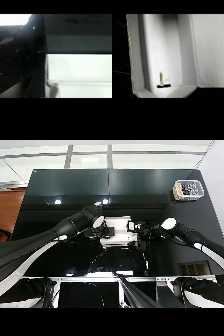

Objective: Fold the box and place the chain.

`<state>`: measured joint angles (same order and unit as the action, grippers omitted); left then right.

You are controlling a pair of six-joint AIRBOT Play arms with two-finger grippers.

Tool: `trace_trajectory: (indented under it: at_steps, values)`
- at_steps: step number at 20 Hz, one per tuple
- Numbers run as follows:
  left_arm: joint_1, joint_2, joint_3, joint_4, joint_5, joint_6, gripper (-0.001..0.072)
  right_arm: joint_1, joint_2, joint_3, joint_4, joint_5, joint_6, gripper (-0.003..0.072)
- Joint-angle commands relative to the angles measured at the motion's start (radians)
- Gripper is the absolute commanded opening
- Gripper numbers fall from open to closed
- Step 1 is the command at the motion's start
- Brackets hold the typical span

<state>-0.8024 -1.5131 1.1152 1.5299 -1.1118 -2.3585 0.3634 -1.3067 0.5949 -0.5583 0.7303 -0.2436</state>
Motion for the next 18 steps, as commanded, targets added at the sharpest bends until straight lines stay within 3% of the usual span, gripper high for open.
trace_trajectory:
  at_steps: [1,3,5,6,8,13,14,16,17,18]
  values:
    - [0.002,-0.006,0.002,0.014,-0.016,-0.031,0.0445,0.000,-0.001,0.000,0.000,0.000,0.000,0.0221]
    - [0.002,-0.006,0.002,0.008,-0.003,-0.034,0.0443,0.000,-0.001,0.000,0.000,0.000,0.000,0.0221]
    - [-0.002,-0.006,0.002,0.005,0.019,-0.047,0.0241,0.000,-0.001,0.000,0.000,0.000,0.000,0.0221]
    - [-0.006,-0.006,0.002,0.004,0.034,-0.059,0.0227,0.000,-0.001,0.000,0.000,0.000,0.000,0.0221]
    - [-0.011,-0.007,0.002,0.003,0.037,-0.078,0.0047,0.000,-0.001,0.000,0.000,0.000,0.000,0.0221]
    - [-0.010,-0.007,0.002,0.003,0.019,-0.077,0.0028,0.000,-0.001,0.000,0.000,0.000,0.000,0.0221]
    - [-0.010,-0.007,0.003,0.003,0.019,-0.077,0.0042,0.000,-0.001,0.000,0.000,0.000,0.000,0.0221]
    - [-0.010,-0.007,0.003,0.003,0.023,-0.078,0.0394,0.000,-0.001,0.000,0.000,0.000,0.000,0.0220]
    - [-0.009,-0.007,0.003,0.003,0.029,-0.078,0.0484,0.000,-0.001,0.000,0.000,0.000,0.000,0.0221]
    - [-0.009,-0.007,0.003,0.003,0.029,-0.078,0.0489,0.000,-0.001,0.000,0.000,0.000,0.000,0.0221]
